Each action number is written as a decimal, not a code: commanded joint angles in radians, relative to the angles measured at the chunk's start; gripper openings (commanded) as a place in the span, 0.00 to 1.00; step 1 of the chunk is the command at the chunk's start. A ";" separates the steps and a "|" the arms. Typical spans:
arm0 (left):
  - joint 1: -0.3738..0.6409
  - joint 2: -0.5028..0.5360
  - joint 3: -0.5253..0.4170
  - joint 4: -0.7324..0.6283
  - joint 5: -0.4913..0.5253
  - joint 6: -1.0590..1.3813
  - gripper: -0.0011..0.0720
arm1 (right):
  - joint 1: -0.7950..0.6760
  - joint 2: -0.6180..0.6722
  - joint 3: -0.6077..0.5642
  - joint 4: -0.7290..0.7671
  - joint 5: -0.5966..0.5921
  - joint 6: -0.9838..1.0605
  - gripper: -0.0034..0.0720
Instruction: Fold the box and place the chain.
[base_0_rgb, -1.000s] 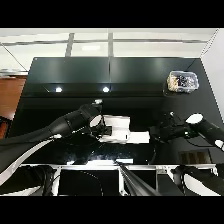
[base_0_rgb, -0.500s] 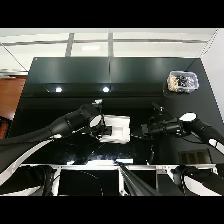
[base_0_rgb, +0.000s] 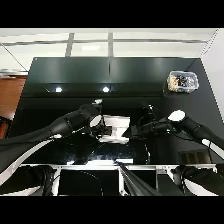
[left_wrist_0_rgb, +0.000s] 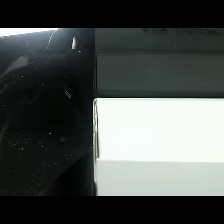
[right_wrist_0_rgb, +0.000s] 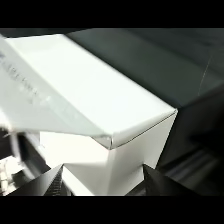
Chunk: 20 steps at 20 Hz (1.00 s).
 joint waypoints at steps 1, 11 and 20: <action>0.001 0.001 0.001 0.000 0.002 0.001 0.05 | 0.094 0.000 0.082 -0.248 -0.086 0.292 0.79; 0.001 0.001 0.001 0.000 0.005 0.000 0.05 | 0.399 -0.008 0.342 -1.002 -0.007 1.098 0.68; 0.001 0.001 0.001 0.000 0.005 0.001 0.05 | 0.423 -0.084 0.360 -0.993 0.047 1.221 0.54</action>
